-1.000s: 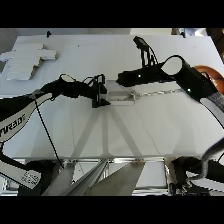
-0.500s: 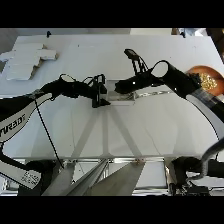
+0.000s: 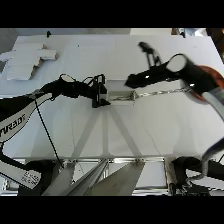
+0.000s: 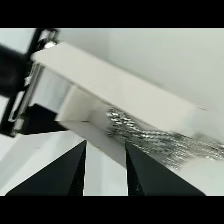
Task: Fold the box and place the chain.
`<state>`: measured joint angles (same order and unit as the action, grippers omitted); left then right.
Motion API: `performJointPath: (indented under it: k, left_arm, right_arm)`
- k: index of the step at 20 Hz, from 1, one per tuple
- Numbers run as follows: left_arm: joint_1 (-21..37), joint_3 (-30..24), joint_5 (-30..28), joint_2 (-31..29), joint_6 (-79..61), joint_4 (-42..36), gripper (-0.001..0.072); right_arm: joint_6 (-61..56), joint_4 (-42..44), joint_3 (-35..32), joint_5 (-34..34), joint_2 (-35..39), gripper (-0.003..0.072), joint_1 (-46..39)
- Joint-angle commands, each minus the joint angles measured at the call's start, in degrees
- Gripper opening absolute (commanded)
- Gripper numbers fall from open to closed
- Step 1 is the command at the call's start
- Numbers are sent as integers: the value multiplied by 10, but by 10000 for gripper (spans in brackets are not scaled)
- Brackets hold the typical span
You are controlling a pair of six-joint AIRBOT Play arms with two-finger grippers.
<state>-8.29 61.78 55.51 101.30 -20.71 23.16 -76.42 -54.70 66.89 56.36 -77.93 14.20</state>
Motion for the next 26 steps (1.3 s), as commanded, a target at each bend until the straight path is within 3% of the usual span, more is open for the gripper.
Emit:
performJointPath:
  k: [1, 3, 4, 5, 6, 9, 11, 13, 19, 21, 25, 26]
  left_arm:
    - [0, 0, 0, 0, 0, 0, 501]
    - [0, 0, 0, 0, 0, 0, 501]
    - [0, 0, 0, 0, 0, 0, 501]
    - [0, 0, 0, 0, 0, 0, 501]
    - [0, 0, 0, 0, 0, 0, 501]
    - [0, 0, 0, 0, 0, 0, 501]
    - [0, 0, 0, 0, 0, 0, 501]
    - [0, 0, 0, 0, 0, 0, 501]
    - [0, 0, 0, 0, 0, 0, 501]
    - [0, 0, 0, 0, 0, 0, 501]
    - [0, 0, 0, 0, 0, 0, 501]
    - [0, 0, 0, 0, 0, 0, 501]
  right_arm:
    - [-98, -110, 0, 75, 27, 274, -104]
    - [-163, -223, 0, 111, 25, 282, -154]
    - [-197, -260, 0, 120, 24, 372, -175]
    - [-226, -279, 0, 121, 22, 487, -195]
    - [-245, -280, 0, 115, 20, 534, -210]
    - [-289, -280, 0, 82, 1, 583, -217]
    - [-297, -288, 0, 77, -28, 585, -205]
    - [-398, -305, 0, 85, -63, 584, -190]
    - [-625, -355, 0, -16, -122, 603, -114]
    - [-694, -383, 0, -17, -136, 602, -98]
    - [-730, -410, 0, -2, -159, 597, -86]
    - [-737, -416, 0, 0, -163, 547, -85]
